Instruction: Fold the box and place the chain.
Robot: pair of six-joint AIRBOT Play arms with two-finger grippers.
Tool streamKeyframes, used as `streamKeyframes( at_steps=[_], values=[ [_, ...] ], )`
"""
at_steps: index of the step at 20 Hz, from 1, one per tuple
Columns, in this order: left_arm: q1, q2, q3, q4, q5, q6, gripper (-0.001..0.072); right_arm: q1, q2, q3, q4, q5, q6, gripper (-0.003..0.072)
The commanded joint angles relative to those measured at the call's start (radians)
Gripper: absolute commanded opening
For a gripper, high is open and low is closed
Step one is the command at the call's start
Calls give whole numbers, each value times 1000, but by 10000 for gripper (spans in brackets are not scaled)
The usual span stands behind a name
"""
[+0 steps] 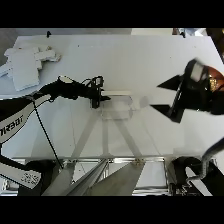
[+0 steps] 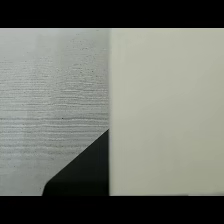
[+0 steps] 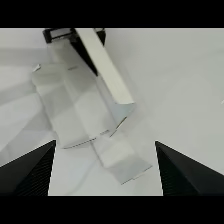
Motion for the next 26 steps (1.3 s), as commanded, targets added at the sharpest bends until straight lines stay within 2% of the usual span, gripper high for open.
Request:
streamKeyframes(
  at_steps=[1, 4, 5, 9, 12, 14, 16, 20, 22, 24, 26],
  values=[
    [0, 0, 0, 0, 0, 0, 14, 108, 42, -184, -67, -159, 0, 694],
    [0, 0, 0, 0, 0, 0, 14, 199, 41, -317, -119, -308, 0, 694],
    [0, 0, 0, 0, 0, 0, 14, 216, 39, -338, -119, -316, 0, 694],
    [0, 0, 0, 0, 0, 0, 14, 253, 3, -351, -118, -315, 0, 690],
    [0, 0, 0, 0, 0, 0, 14, 253, -60, -352, -79, -431, 11, 690],
    [0, 0, 0, 0, 0, 0, 14, 253, -120, -352, -76, -502, -76, 690],
    [0, 0, 0, 0, 0, 0, 14, 253, -180, -352, -30, -524, -217, 690],
    [0, 0, 0, 0, 0, 0, 14, 253, -307, -352, 177, -528, -480, 690],
    [0, 0, 0, 0, 0, 0, 14, 253, -367, -352, 301, -570, -616, 690],
    [0, 0, 0, 0, 0, 0, 14, 245, -424, -352, 363, -607, -684, 690],
    [0, 0, 0, 0, 0, 0, 14, 225, -472, -352, 365, -598, -705, 690]
  ],
)
